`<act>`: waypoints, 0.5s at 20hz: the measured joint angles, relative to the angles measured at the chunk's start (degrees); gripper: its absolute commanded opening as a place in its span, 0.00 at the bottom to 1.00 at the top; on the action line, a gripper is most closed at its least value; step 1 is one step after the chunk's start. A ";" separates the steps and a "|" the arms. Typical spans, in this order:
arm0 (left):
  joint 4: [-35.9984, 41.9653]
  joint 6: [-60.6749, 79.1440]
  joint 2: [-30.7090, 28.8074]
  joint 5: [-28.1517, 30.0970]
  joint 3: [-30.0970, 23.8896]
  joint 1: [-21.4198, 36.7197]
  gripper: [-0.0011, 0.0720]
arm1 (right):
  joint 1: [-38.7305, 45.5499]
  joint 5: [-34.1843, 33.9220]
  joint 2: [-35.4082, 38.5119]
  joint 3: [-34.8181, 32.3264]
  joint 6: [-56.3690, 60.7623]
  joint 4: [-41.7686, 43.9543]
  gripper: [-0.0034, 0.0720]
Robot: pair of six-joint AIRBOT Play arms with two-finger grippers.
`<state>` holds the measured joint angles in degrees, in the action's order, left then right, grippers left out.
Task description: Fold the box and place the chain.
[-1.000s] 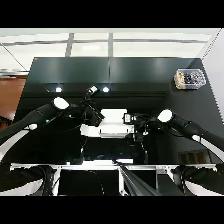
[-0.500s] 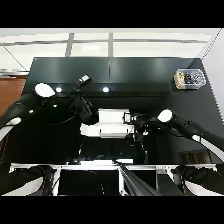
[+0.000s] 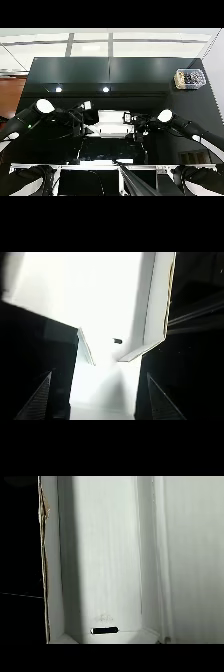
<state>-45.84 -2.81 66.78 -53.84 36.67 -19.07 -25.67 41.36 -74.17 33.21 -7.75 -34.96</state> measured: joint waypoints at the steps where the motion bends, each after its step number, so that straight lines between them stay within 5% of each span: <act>1: -0.24 1.14 0.37 1.95 -0.24 -1.11 0.95 | 0.00 -0.02 0.00 0.00 0.02 0.00 0.37; 2: -0.52 1.97 0.70 3.08 -0.44 -2.14 0.94 | 0.00 0.00 0.00 0.00 0.00 0.00 0.37; 5: -0.92 2.93 1.51 5.25 -0.74 -4.94 0.33 | 0.00 -0.02 0.00 0.00 0.00 0.00 0.37; 10: 2.01 2.40 2.08 6.43 -0.87 -6.64 0.31 | 0.00 -0.02 0.00 0.00 0.00 0.00 0.37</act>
<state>-43.83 -0.40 68.86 -47.42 35.79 -25.71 -25.67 41.34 -74.17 33.21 -7.75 -34.96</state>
